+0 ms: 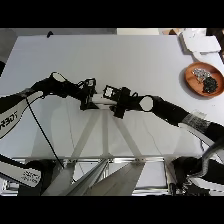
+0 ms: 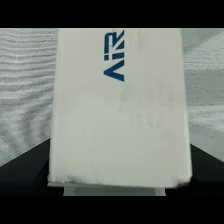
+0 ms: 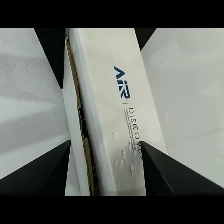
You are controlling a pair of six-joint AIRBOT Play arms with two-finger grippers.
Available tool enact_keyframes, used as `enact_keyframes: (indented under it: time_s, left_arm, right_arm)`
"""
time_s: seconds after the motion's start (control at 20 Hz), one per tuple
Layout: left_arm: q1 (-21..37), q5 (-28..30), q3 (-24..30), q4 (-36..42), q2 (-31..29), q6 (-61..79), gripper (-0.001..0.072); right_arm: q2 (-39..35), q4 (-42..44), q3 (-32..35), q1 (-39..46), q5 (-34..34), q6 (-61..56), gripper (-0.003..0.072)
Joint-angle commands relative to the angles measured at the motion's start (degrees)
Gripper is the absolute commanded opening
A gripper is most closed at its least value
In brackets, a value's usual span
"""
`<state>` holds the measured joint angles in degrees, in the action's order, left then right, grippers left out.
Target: Fold the box and place the chain.
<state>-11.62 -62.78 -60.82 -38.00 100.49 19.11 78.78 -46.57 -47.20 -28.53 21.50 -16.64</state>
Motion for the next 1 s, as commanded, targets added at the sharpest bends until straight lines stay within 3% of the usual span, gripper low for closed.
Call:
enact_keyframes:
  time_s: [0.0, 0.3, 0.35, 0.4, 0.45, 0.5, 0.65, 0.8, 0.95]
  left_arm:
    - [0.0, 0.0, 0.0, 0.0, 0.0, 0.0, 0.0316]
    - [0.0, 0.0, 0.0, 0.0, 0.0, 0.0, 0.0316]
    - [0.0, 0.0, 0.0, 0.0, 0.0, 0.0, 0.0316]
    - [0.0, 0.0, 0.0, 0.0, 0.0, 0.0, 0.0316]
    - [0.0, 0.0, 0.0, 0.0, 0.0, 0.0, 0.0316]
    - [0.0, 0.0, 0.0, 0.0, 0.0, 0.0, 0.0316]
    - [0.0, 0.0, 0.0, 0.0, 0.0, -0.1, 0.0316]
    - [0.0, 0.0, 0.0, 0.0, 0.0, 0.0, 0.0316]
    - [0.0, 0.0, 0.0, 0.0, 0.0, 0.0, 0.0316]
  right_arm:
    - [-2.0, 0.0, 0.0, -0.1, -0.7, -0.1, 0.0480]
    - [-7.4, 3.8, -0.6, 0.0, -0.5, -7.1, 0.0468]
    - [-7.4, 5.2, -0.7, 0.0, -0.6, -9.7, 0.0414]
    - [-7.3, 6.7, -0.7, 0.0, -0.7, -11.9, 0.0279]
    - [-7.0, 8.6, -0.7, 0.0, -0.7, -13.3, 0.0086]
    - [-6.3, 11.6, -0.7, 0.0, -0.7, -13.9, 0.0013]
    - [-2.0, 19.2, -4.0, 0.7, 2.9, -17.4, 0.0013]
    - [4.8, 20.0, -11.6, 2.1, 8.8, -25.8, 0.0013]
    - [9.7, 20.0, -14.6, 2.4, 9.2, -32.4, 0.0012]
